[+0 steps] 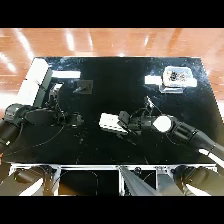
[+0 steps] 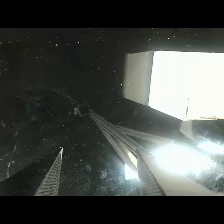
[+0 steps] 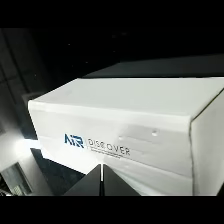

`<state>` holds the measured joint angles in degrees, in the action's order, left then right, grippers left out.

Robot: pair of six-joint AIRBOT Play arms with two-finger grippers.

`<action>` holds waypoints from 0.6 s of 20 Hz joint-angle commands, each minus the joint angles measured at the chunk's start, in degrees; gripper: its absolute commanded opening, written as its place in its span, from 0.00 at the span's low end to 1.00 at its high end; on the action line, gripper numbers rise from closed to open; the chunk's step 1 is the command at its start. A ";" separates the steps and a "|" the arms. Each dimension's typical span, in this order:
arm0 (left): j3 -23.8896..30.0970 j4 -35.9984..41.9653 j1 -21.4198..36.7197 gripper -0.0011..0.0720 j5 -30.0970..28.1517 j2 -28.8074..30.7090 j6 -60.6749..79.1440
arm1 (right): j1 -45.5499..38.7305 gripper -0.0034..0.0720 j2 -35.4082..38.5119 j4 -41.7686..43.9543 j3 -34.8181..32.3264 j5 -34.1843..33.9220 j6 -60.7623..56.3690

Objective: Fold the box and place the chain.

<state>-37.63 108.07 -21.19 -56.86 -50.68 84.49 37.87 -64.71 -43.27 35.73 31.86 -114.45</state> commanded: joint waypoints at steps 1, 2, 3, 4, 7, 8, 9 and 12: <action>-0.07 0.44 -0.07 0.77 0.15 -0.04 0.02 | -4.00 0.08 -0.04 5.18 0.00 5.46 9.22; -0.04 0.44 -0.04 0.77 0.15 -0.04 0.02 | -4.85 0.08 -0.04 5.46 0.00 6.56 10.29; -0.04 0.44 -0.04 0.77 0.17 -0.04 0.02 | -5.44 0.08 -0.04 5.33 0.00 7.19 10.99; -0.04 0.44 -0.07 0.77 0.17 -0.04 0.02 | -5.79 0.08 -0.15 5.33 0.00 7.63 11.47; -0.04 0.59 -0.15 0.77 0.20 -0.04 0.02 | -5.90 0.08 -1.05 5.35 0.00 8.39 12.70; -0.04 0.61 -0.15 0.77 0.24 -0.04 0.02 | -5.90 0.08 -1.42 5.35 0.00 8.48 12.81; -0.04 0.63 -0.15 0.77 0.31 -0.04 0.02 | -5.90 0.08 -1.66 5.35 0.00 8.46 13.00; -0.04 0.61 -0.15 0.77 0.37 -0.07 0.02 | -5.97 0.08 -2.01 5.31 0.00 8.44 13.92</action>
<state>-37.63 108.66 -21.32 -56.58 -50.70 84.49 32.08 -66.26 -37.85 35.75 39.64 -101.86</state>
